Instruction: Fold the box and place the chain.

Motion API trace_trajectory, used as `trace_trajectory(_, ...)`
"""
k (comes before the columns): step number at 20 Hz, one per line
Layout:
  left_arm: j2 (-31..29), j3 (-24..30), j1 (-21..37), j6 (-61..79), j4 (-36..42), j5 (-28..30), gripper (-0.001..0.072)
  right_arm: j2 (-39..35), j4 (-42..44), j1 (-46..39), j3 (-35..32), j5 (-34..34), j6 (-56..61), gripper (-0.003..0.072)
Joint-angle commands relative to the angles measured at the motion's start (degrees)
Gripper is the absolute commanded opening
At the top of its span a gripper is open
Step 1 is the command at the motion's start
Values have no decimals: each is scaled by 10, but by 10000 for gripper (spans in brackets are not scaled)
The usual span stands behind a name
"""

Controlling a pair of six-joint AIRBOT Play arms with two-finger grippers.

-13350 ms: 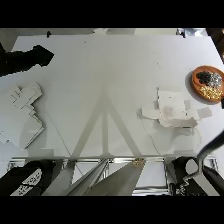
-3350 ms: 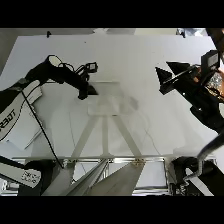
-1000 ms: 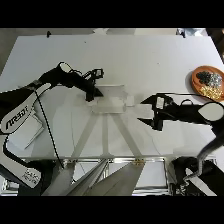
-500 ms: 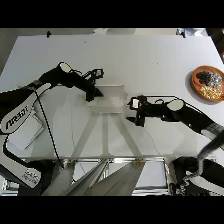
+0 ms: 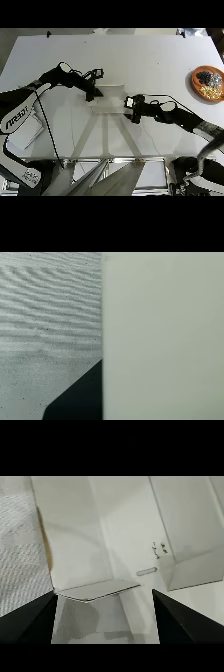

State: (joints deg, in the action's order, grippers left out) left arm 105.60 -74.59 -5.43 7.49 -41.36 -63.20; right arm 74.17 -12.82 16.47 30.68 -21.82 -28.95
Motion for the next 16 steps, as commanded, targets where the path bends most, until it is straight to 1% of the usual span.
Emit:
trace_trajectory(1, 0, 0, 0, 0, 0, 0, 15, 2, 50, 3, 3, 46, 0, 649)
trace_trajectory(3, 0, 0, 0, 0, 0, 0, 15, 2, 67, 3, 16, 50, 0, 649)
trace_trajectory(7, 0, 0, 0, 0, 0, 0, 15, 2, 67, 3, 52, 48, 5, 649)
trace_trajectory(9, 0, 0, 0, 0, 0, 0, 15, 2, 67, 1, 55, 49, 6, 649)
trace_trajectory(14, 0, 0, 0, 0, 0, 0, 15, 13, 65, -46, 66, -22, 26, 649)
trace_trajectory(16, 0, 0, 0, 0, 0, 0, 15, 29, 38, -59, 87, -59, 48, 649)
